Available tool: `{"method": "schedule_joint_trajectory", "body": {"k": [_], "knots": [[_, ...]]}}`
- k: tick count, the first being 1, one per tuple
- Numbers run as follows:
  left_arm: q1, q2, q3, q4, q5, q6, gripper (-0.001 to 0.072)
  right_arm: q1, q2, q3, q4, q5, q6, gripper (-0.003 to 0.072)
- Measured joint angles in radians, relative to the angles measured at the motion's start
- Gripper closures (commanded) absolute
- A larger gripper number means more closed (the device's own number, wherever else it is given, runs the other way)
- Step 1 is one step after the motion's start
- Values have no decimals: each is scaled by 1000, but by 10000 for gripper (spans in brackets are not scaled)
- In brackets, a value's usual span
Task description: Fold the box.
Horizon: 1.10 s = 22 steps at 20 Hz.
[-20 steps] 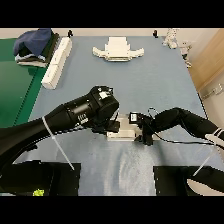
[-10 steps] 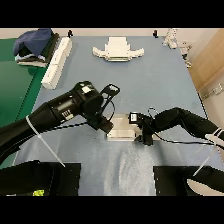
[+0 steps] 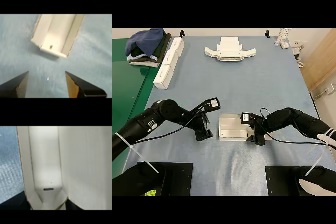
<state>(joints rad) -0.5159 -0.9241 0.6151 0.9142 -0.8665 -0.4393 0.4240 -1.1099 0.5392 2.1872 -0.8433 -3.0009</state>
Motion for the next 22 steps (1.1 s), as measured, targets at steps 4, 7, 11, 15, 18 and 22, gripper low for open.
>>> {"method": "schedule_joint_trajectory", "body": {"k": [4, 7, 11, 15, 18, 22], "knots": [[58, -39, -85, -178, 55, 378, 17, 0, 0, 0, 0, 0, 0, 164], [72, -99, -109, -261, 69, 546, 17, 0, 0, 0, 0, 0, 0, 164], [77, -163, -119, -355, 74, 679, 17, 0, 0, 0, 0, 0, 0, 164], [78, -208, -122, -441, 85, 764, 17, 0, 0, 0, 0, -1, 0, 164], [65, -229, -122, -489, 104, 806, 17, 0, 0, 0, 0, 0, 0, 164], [35, -257, -122, -529, 140, 833, 17, 0, 0, 0, 0, -1, 0, 164]]}}
